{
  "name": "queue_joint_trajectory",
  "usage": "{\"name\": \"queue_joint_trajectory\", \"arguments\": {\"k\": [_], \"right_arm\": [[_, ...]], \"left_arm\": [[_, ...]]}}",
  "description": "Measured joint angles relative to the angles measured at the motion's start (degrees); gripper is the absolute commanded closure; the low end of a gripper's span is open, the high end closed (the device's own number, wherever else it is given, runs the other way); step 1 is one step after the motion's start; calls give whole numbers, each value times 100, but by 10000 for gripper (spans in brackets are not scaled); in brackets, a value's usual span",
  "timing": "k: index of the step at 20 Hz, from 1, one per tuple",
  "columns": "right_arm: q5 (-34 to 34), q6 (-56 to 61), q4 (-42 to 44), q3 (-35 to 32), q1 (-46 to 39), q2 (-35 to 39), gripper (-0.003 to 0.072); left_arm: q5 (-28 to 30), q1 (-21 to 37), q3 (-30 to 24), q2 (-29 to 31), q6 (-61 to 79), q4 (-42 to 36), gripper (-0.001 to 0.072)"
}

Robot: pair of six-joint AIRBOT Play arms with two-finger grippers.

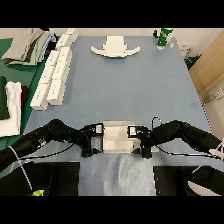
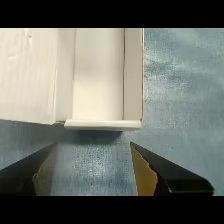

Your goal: Fold the box.

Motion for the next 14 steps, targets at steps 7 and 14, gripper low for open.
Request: {"name": "queue_joint_trajectory", "arguments": {"k": [7, 14], "right_arm": [[0, 0, 0, 0, 0, 0, 182], [0, 0, 2, 0, 0, 0, 181]], "left_arm": [[481, -396, -11, -498, 103, -393, 16], [837, -772, -11, -638, 116, -459, 16]]}}
